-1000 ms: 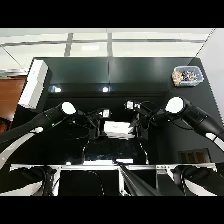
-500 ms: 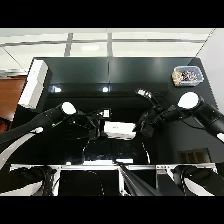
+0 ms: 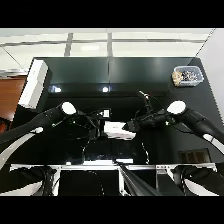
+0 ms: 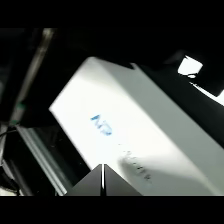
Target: Fold the box and place the chain.
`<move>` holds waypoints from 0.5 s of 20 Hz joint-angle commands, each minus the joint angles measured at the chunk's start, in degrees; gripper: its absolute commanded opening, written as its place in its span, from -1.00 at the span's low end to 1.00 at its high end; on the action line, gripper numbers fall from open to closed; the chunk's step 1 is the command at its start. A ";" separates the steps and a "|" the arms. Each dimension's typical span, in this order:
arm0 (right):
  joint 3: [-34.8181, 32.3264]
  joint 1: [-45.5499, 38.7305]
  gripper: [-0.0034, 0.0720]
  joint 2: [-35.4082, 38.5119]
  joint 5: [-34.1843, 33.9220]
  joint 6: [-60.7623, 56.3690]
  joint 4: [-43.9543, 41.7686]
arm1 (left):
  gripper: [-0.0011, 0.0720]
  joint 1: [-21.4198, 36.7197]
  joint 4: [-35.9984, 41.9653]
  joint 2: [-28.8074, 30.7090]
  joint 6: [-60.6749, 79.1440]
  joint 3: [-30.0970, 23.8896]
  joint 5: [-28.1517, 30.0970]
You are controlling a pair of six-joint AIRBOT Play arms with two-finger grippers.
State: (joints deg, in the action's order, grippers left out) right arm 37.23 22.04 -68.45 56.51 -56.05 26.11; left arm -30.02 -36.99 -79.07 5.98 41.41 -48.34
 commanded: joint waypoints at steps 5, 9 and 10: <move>-0.28 0.09 -0.86 -4.85 -1.77 -3.65 4.96 | 0.30 0.02 0.02 0.00 0.02 0.02 0.04; 1.88 -3.72 -0.86 -1.22 6.27 -1.88 3.34 | 0.30 0.04 0.02 0.04 -0.31 0.04 -0.20; 3.89 -6.27 -0.86 0.76 11.32 -1.27 3.96 | 0.30 0.04 0.02 0.09 -0.39 0.04 -0.09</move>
State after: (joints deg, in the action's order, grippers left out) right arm 38.48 19.33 -70.61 58.87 -58.52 31.22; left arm -30.02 -36.80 -79.07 5.61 41.41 -48.31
